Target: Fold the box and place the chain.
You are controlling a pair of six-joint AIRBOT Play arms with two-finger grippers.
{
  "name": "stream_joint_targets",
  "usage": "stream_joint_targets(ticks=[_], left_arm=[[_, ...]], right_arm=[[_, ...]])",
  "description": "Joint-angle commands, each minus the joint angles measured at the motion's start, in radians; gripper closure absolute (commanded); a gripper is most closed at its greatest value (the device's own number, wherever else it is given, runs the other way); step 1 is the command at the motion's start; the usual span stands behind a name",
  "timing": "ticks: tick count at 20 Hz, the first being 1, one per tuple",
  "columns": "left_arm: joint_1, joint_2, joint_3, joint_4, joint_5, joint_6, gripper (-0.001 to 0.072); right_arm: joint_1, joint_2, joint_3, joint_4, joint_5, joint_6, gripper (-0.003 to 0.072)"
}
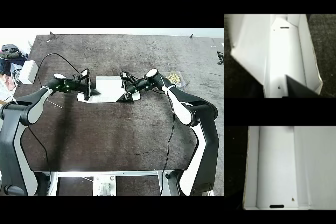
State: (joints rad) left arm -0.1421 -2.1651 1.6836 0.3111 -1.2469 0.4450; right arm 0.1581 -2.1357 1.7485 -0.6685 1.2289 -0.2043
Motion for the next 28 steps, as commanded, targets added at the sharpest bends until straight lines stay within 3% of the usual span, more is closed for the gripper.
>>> stream_joint_targets(ticks=[1, 5, 10, 12, 13, 17, 23, 28], left_arm=[[0.010, 0.005, 0.000, -0.027, -0.023, 0.000, 0.0295], [0.072, 0.064, 0.001, -0.034, -0.110, -0.012, 0.0295], [0.158, 0.154, 0.010, -0.078, -0.358, -0.056, 0.0299], [0.151, 0.163, 0.012, -0.110, -0.389, -0.100, 0.0623], [0.140, 0.163, 0.011, -0.112, -0.384, -0.101, 0.0696], [0.065, 0.163, 0.011, -0.104, -0.253, -0.195, 0.0697], [-0.019, 0.162, 0.011, -0.013, 0.161, -0.359, 0.0697], [-0.029, 0.131, 0.006, 0.025, 0.280, -0.367, 0.0697]], right_arm=[[0.000, -0.001, 0.001, -0.001, 0.005, -0.001, 0.0155], [0.000, -0.001, 0.001, -0.001, 0.005, -0.001, 0.0155], [0.000, -0.001, 0.001, -0.001, 0.005, -0.001, 0.0155], [0.000, -0.001, 0.001, -0.001, 0.005, -0.001, 0.0154], [0.000, -0.001, 0.001, -0.001, 0.005, -0.001, 0.0154], [0.000, -0.001, 0.001, -0.001, 0.005, -0.001, 0.0154], [0.000, -0.001, 0.001, -0.001, 0.005, -0.001, 0.0155], [0.000, -0.001, 0.001, -0.001, 0.005, -0.001, 0.0154]])
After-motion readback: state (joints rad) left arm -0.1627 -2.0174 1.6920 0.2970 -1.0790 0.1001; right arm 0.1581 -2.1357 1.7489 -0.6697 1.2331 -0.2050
